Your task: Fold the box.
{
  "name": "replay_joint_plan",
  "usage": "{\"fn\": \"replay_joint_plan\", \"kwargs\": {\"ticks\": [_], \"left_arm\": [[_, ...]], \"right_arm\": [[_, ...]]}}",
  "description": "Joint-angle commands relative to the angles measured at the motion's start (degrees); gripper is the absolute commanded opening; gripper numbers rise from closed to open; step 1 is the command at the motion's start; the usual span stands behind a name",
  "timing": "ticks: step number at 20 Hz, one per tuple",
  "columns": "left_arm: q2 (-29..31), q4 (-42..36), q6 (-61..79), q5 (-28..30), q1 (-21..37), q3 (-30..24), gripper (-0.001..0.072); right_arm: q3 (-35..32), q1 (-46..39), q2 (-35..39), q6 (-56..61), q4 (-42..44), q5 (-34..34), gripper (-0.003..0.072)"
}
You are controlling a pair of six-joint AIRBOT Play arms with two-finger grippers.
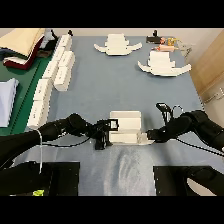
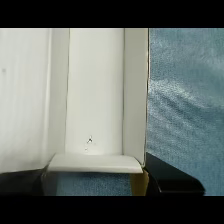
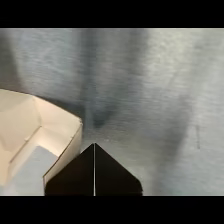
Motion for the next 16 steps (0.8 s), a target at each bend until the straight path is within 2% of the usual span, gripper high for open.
{"fn": "replay_joint_plan", "kwargs": {"ticks": [1,2,4,5,9,11,16], "left_arm": [[0.1,0.0,0.0,0.0,0.0,0.0,0.0467],[0.1,0.0,0.0,0.0,0.0,0.0,0.0467],[0.0,0.0,0.0,0.0,0.0,0.0,0.0467],[0.0,0.0,0.0,0.0,0.0,0.0,0.0467],[0.0,0.0,0.0,0.0,0.0,0.0,0.0467],[0.1,0.0,0.0,0.0,0.0,0.0,0.0467],[0.0,0.0,0.0,0.0,0.0,0.0,0.0466]], "right_arm": [[0.4,0.0,2.5,-2.7,5.0,-0.1,0.0005],[0.7,0.0,3.2,-2.8,5.2,-0.3,0.0018],[1.6,0.0,4.2,-2.8,5.1,-1.3,0.0199],[2.3,0.0,4.2,-2.8,5.1,-1.7,0.0249],[4.9,0.0,4.0,-3.0,5.2,-2.1,0.0258],[5.3,0.0,4.0,-3.0,6.7,-2.0,0.0437],[5.2,3.5,0.7,-3.2,9.1,-1.1,0.0446]]}}
